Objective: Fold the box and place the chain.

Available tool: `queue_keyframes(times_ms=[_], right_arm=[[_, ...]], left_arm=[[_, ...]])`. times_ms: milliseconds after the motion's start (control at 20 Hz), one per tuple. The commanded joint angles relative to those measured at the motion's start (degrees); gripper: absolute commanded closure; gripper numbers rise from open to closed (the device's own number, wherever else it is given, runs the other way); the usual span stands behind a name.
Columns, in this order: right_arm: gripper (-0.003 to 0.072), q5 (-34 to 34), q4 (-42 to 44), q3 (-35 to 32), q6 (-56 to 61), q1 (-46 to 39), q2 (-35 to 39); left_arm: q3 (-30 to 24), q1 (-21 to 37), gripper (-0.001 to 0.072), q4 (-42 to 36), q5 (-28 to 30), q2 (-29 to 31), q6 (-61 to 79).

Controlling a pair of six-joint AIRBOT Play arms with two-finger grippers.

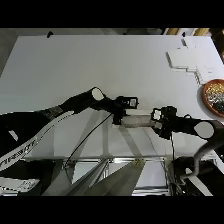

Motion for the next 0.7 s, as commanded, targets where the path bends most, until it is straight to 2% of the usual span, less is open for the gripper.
queue_keyframes(times_ms=[0,400,650], right_arm=[[-0.0003,2.21,6.64,0.57,-8.76,-3.67,-1.51],[-0.0004,2.78,11.89,0.57,-19.76,-9.77,-5.35],[-0.0004,4.13,17.77,0.57,-32.85,-12.28,-8.39]], left_arm=[[-0.02,-0.04,0.0699,0.02,0.02,0.04,0.02],[-0.02,-0.04,0.0699,0.02,0.02,0.04,0.02],[-0.02,-0.04,0.0699,0.02,0.02,0.04,0.02]])
